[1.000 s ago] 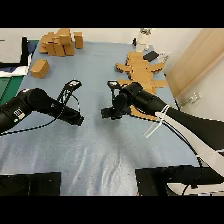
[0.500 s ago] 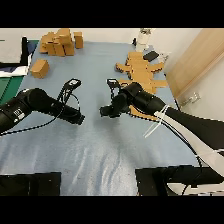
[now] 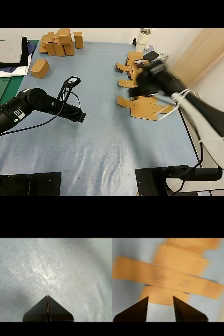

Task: Fold the box.

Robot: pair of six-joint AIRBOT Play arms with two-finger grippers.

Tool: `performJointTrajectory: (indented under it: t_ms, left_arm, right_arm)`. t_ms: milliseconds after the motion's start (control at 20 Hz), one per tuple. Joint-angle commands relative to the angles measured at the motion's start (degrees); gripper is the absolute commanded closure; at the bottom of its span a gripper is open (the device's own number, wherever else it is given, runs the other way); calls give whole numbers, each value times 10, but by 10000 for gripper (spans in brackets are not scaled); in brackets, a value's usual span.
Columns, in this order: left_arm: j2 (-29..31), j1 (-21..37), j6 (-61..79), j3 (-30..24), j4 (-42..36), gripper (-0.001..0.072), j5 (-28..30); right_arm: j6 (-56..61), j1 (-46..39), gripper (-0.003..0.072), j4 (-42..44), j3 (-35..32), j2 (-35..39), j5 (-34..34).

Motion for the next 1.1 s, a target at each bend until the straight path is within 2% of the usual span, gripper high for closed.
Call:
performJointTrajectory:
  t_ms: [0,150,250,350,450,600,800,850,900,950,1050]
  left_arm:
    - [0,0,0,0,-24,696,5]
    - [0,0,0,0,-36,696,5]
    - [0,0,0,0,-38,696,5]
    - [0,0,0,0,-38,696,4]
    - [0,0,0,0,-42,696,5]
    - [0,0,0,0,-44,696,5]
    - [0,0,0,0,-44,694,3]
    - [0,0,1,0,-44,586,2]
    - [0,0,0,0,-47,365,1]
    - [0,0,0,0,-54,322,1]
    - [0,0,0,1,-62,322,1]
  right_arm:
    - [-98,-202,210,-3,25,0,-63]
    - [-218,-375,210,189,21,-7,-22]
    - [-306,-459,210,314,8,-27,-20]
    - [-347,-513,210,335,1,-46,-13]
    - [-390,-539,210,353,1,-60,-5]
    - [-472,-546,211,438,1,-92,-23]
    - [-504,-545,211,491,1,-137,-46]
    - [-507,-545,211,499,1,-145,-50]
    - [-512,-544,211,502,1,-149,-53]
    - [-514,-544,211,501,1,-151,-57]
    - [-517,-544,227,500,1,-155,-64]
